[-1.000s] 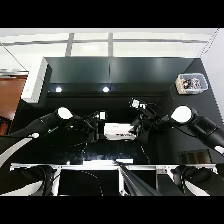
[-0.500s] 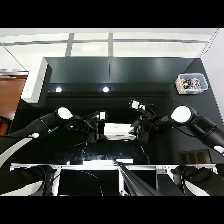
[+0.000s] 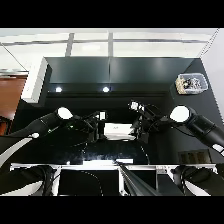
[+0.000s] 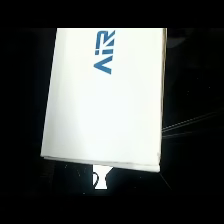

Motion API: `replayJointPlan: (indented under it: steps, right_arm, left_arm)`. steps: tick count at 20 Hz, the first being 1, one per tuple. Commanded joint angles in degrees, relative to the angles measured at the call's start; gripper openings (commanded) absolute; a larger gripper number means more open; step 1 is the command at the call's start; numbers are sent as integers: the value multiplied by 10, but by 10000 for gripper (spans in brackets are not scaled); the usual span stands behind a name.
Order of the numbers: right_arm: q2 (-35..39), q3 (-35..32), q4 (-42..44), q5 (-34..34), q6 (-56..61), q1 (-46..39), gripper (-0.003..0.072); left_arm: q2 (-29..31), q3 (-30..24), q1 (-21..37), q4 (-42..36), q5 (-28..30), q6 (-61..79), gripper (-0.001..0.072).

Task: Fold the box and place the chain.

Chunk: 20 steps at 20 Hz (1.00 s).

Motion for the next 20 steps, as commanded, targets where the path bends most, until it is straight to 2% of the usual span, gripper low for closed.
replayJointPlan:
  steps: [1, 9, 11, 13, 14, 15, 17, 20]
  right_arm:
    - [-3, 0, 1, 3, 1, 0, 312]
    - [40, 1, 36, 6, 37, -7, 312]
    - [60, 1, 45, 9, 59, -14, 312]
    - [75, 1, 45, 18, 131, -26, 311]
    - [75, 0, 44, 28, 214, -35, 254]
    - [74, -1, 40, 41, 289, -42, 14]
    - [72, -18, 59, 51, 356, -44, 3]
    - [48, -54, 194, 18, 387, -44, 3]
  left_arm:
    - [0, 0, 0, 0, 0, -1, 483]
    - [0, 0, 0, 0, -2, -1, 483]
    - [0, 0, 0, 0, -2, -1, 483]
    - [0, 0, 0, 0, -2, -1, 483]
    - [0, 0, 0, 0, -2, -1, 483]
    - [0, 0, 0, 0, -2, -1, 483]
    - [0, 0, 0, 0, -2, -1, 483]
    - [0, 0, 0, 0, -2, -1, 483]
